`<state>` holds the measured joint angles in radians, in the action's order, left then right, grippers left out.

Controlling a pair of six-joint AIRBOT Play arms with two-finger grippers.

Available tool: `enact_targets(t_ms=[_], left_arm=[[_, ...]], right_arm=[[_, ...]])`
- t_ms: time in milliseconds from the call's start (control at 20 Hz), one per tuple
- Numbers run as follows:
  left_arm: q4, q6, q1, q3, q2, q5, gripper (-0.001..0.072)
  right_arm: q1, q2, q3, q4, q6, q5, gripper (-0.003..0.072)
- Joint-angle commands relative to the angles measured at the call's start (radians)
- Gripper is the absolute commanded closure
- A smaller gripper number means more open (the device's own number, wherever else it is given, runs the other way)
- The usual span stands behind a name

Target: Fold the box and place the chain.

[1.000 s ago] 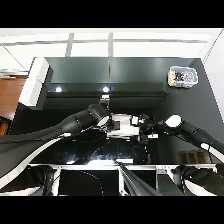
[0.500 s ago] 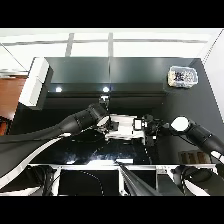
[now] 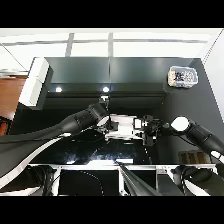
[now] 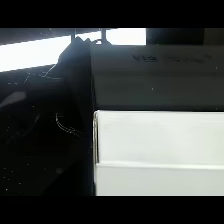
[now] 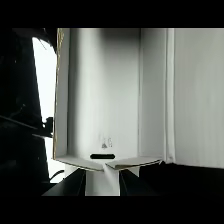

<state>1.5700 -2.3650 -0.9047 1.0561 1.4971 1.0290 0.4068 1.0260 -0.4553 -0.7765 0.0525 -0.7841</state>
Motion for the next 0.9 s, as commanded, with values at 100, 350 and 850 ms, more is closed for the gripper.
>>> enact_targets(t_ms=[100, 350, 850], left_arm=[[0.0, 0.001, 0.0, 0.0, 0.0, 0.001, 0.0681], [0.0, 0.001, 0.0, 0.0, 0.0, 0.001, 0.0681], [-0.002, 0.001, 0.0, 0.0, 0.0, 0.001, 0.0681]], right_arm=[[0.0, 0.01, 0.0, 0.165, -0.012, 0.003, 0.045], [0.0, 0.045, 0.0, 0.25, -0.016, 0.014, 0.0449], [0.0, 0.089, 0.0, 0.256, -0.016, 0.026, 0.0525]])
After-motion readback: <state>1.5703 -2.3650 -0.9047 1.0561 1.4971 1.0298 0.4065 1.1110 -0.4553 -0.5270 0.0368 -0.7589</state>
